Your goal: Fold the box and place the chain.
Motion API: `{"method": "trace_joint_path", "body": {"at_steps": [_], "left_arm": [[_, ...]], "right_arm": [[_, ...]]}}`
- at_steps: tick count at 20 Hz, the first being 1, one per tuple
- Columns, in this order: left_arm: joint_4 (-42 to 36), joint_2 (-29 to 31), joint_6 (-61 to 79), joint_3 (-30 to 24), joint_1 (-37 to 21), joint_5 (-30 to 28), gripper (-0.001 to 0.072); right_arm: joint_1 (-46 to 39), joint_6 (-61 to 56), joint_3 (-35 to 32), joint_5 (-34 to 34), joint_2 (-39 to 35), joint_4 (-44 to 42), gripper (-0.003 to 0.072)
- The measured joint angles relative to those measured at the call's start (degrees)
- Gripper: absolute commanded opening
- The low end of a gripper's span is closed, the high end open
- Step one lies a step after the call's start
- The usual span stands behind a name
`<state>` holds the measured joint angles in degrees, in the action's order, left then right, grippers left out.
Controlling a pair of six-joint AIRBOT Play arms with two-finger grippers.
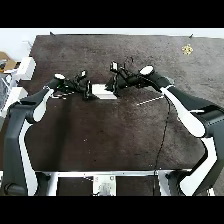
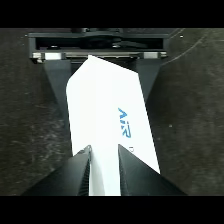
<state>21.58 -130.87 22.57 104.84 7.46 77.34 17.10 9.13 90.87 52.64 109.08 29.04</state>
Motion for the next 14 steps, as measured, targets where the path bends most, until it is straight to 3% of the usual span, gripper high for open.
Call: {"method": "trace_joint_path", "body": {"at_steps": [14], "left_arm": [[0.37, -0.02, 0.35, 0.02, 0.02, 0.9, 0.0343]], "right_arm": [[-0.07, -2.08, -0.46, 0.94, -0.26, 3.85, 0.0196]]}}
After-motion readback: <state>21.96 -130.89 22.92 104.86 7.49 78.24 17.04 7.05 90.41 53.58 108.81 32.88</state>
